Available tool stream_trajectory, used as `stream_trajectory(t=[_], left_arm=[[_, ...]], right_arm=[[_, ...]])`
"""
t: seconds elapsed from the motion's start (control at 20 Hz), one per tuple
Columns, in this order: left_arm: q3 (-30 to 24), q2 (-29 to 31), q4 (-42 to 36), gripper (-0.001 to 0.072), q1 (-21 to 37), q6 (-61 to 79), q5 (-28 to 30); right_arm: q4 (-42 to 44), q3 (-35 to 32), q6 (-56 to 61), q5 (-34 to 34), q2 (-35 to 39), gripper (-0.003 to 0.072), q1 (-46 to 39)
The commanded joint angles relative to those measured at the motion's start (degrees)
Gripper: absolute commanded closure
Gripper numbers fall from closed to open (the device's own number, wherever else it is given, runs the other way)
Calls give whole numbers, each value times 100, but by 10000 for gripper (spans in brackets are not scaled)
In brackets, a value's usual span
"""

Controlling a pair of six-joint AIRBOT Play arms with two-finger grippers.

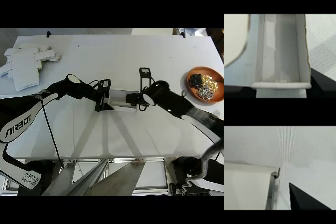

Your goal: Fold the box and place the chain.

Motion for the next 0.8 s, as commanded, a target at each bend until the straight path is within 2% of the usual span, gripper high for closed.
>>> stream_trajectory(t=[0.0, 0.15, 0.3, 0.35, 0.4, 0.6, 0.75], left_arm=[[4, 2, 2, 367, 4, 0, -13], [4, 2, 2, 367, 4, 0, -11], [4, 2, 2, 367, 4, -2, -13], [4, 2, 2, 367, 4, -2, -11], [4, 2, 2, 367, 4, 0, -13], [4, 2, 2, 367, 4, 0, -13], [4, 2, 2, 367, 4, 0, -11]], right_arm=[[-638, 11, -284, 389, 743, 351, -138], [-1185, 11, -973, 774, 1314, 351, -793], [-1226, 11, -1982, 1082, 1484, 338, -2022], [-1226, 11, -2214, 1082, 1460, 246, -2470], [-1226, 11, -2450, 1027, 1423, 158, -2966], [-1178, 9, -3119, 448, 1185, 114, -4728], [-1099, 11, -3473, -4, 765, 84, -5611]])
